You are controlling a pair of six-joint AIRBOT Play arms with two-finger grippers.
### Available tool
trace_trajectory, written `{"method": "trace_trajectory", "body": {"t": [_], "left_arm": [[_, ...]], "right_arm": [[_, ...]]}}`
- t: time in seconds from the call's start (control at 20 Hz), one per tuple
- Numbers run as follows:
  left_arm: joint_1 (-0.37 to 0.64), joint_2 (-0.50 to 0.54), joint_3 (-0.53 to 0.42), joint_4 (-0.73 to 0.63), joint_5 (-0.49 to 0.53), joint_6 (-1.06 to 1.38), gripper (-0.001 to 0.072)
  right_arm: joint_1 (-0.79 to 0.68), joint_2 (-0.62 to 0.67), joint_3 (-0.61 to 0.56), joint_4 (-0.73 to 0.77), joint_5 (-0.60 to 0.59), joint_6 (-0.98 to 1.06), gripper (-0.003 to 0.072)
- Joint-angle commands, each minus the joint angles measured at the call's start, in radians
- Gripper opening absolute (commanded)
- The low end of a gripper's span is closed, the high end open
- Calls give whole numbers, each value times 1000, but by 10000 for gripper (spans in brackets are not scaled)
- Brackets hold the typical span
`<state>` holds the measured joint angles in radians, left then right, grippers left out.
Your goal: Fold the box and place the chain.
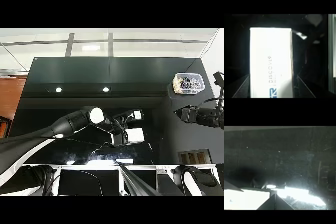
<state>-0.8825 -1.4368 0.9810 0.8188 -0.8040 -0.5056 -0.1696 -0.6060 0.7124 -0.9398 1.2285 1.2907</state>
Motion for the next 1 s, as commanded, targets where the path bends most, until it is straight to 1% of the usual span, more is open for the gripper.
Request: {"method": "trace_trajectory", "body": {"t": [0.0, 0.25, 0.35, 0.4, 0.45, 0.55, 0.6, 0.7, 0.75, 0.85, 0.95], "left_arm": [[-28, -9, 1, 56, -1, -3, 717], [-47, -41, 1, 60, 77, -6, 716], [-62, -69, 1, 66, 126, -57, 716], [-69, -78, 1, 85, 150, -97, 716], [-76, -79, 1, 138, 167, -156, 715], [-81, -78, 2, 241, 154, -255, 709], [-81, -78, 2, 274, 137, -274, 679], [-78, -69, 3, 318, 100, -288, 397], [-69, -53, 3, 343, 97, -290, 331], [-19, -8, 5, 352, 99, -307, 331], [98, 46, 5, 353, 92, -334, 331]], "right_arm": [[-1, 1, 0, 0, 1, 0, 4], [-1, 1, 0, 0, 1, 0, 4], [-1, 1, 0, 0, 1, 0, 4], [-1, 1, 0, -1, 1, 0, 4], [-1, 1, 0, -2, 1, 0, 4], [-1, 1, 0, -8, -2, 0, 4], [-1, 1, 0, -8, -5, 0, 4], [-1, 1, 0, -12, -17, 0, 4], [-1, 1, 0, -12, -22, 0, 4], [-1, 1, 0, -12, -22, 0, 4], [-1, 1, 0, -14, -22, 0, 4]]}}
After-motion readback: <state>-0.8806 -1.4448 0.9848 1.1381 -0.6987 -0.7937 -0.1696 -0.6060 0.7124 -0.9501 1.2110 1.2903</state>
